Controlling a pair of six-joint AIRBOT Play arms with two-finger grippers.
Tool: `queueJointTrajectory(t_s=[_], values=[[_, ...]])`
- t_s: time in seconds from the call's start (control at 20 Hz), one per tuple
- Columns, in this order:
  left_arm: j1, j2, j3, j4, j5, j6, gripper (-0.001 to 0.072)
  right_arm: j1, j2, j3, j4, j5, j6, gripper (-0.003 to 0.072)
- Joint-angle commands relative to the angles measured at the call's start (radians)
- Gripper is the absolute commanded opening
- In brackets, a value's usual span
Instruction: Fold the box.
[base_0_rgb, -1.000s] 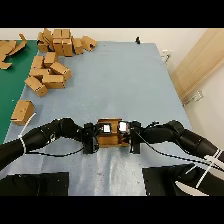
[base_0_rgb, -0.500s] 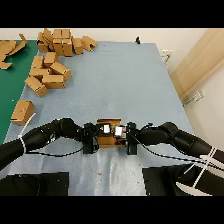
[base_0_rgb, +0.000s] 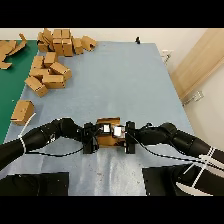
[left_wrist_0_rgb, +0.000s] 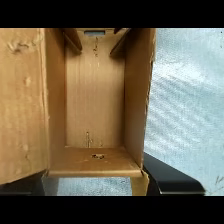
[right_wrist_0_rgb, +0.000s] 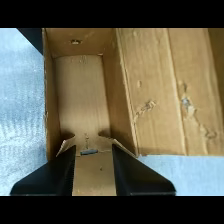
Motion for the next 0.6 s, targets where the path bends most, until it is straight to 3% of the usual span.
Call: queueJointTrajectory(t_s=[0.0,0.05,0.15,0.4,0.45,0.5,0.55], values=[[0.0,0.0,0.0,0.0,0.0,0.0,0.0419,0.001,0.0,0.0,0.001,0.016,-0.001,0.038],[0.0,0.0,0.0,0.0,0.0,0.0,0.0419,0.001,0.0,0.0,0.002,0.016,-0.001,0.038],[0.0,0.0,0.0,0.0,0.0,0.0,0.0419,0.001,0.0,0.0,0.008,0.016,-0.001,0.0451],[0.0,0.0,0.0,0.0,0.0,0.0,0.0419,0.001,0.0,0.0,0.013,0.016,0.0,0.0447],[0.0,0.0,0.0,0.0,0.0,0.0,0.0419,0.001,0.0,0.0,0.027,0.015,0.0,0.0315],[0.0,0.0,0.0,0.0,0.0,0.0,0.0419,0.001,0.0,0.0,0.029,0.015,0.0,0.011],[0.0,0.0,0.0,0.0,0.0,0.0,0.0419,0.001,0.0,0.0,0.032,0.019,0.0,0.0101]])
